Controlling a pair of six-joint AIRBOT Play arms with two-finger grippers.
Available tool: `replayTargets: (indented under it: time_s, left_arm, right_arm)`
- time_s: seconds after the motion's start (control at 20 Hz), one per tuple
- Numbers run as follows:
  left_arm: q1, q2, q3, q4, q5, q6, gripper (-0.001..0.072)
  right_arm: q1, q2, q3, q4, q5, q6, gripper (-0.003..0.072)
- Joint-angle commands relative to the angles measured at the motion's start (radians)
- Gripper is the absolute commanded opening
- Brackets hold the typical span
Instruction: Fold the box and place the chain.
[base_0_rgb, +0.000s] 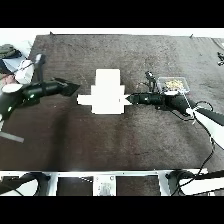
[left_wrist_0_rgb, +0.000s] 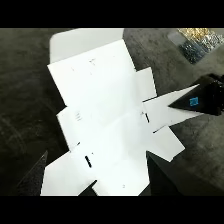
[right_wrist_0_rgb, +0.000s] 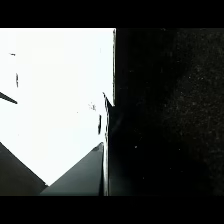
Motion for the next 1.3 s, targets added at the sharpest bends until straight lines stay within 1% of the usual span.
replayTargets:
  time_s: [0.0,0.05,0.15,0.3,0.4,0.45,0.55,0.7,0.75,0.8,0.95,1.05,1.15,1.25]
  left_arm:
    - [-0.053,-0.219,0.283,0.258,-0.107,-0.258,0.0668]
    - [-0.067,-0.272,0.361,0.301,-0.134,-0.309,0.0668]
    - [-0.089,-0.373,0.503,0.334,-0.223,-0.367,0.0668]
    - [-0.116,-0.502,0.681,0.369,-0.307,-0.420,0.0666]
    - [-0.129,-0.579,0.774,0.386,-0.348,-0.450,0.0665]
    - [-0.129,-0.618,0.816,0.387,-0.377,-0.462,0.0648]
    - [-0.129,-0.684,0.886,0.387,-0.400,-0.472,0.0648]
    - [-0.129,-0.745,0.949,0.385,-0.401,-0.499,0.0647]
    - [-0.129,-0.761,0.965,0.382,-0.406,-0.511,0.0635]
    - [-0.129,-0.778,0.975,0.365,-0.414,-0.517,0.0604]
    - [-0.129,-0.828,1.019,0.328,-0.452,-0.509,0.0604]
    - [-0.129,-0.849,1.028,0.306,-0.483,-0.495,0.0603]
    - [-0.129,-0.864,1.032,0.250,-0.528,-0.459,0.0593]
    - [-0.129,-0.872,1.033,0.242,-0.532,-0.456,0.0585]
  right_arm:
    - [0.001,-0.002,0.001,0.000,-0.001,-0.011,-0.0030]
    - [0.001,-0.002,0.001,0.000,-0.001,-0.011,-0.0030]
    - [0.001,-0.002,0.001,0.000,-0.004,-0.011,-0.0030]
    - [0.001,-0.002,0.001,0.000,-0.003,-0.011,-0.0030]
    - [0.001,-0.002,0.001,0.000,-0.004,-0.011,-0.0030]
    - [0.001,-0.002,0.001,-0.001,-0.004,-0.011,-0.0030]
    - [0.001,-0.002,0.001,0.000,-0.003,-0.026,-0.0030]
    - [0.001,-0.002,0.001,-0.004,-0.003,-0.032,-0.0030]
    - [0.001,-0.002,0.001,-0.003,-0.004,-0.037,-0.0030]
    - [0.001,-0.002,0.001,-0.003,-0.004,-0.037,-0.0029]
    - [0.001,-0.002,0.001,-0.004,-0.003,-0.037,-0.0029]
    - [0.001,-0.002,0.001,-0.004,-0.004,-0.037,-0.0030]
    - [0.001,-0.002,0.001,-0.004,-0.004,-0.046,-0.0029]
    - [0.001,-0.002,0.001,-0.004,-0.004,-0.055,-0.0029]
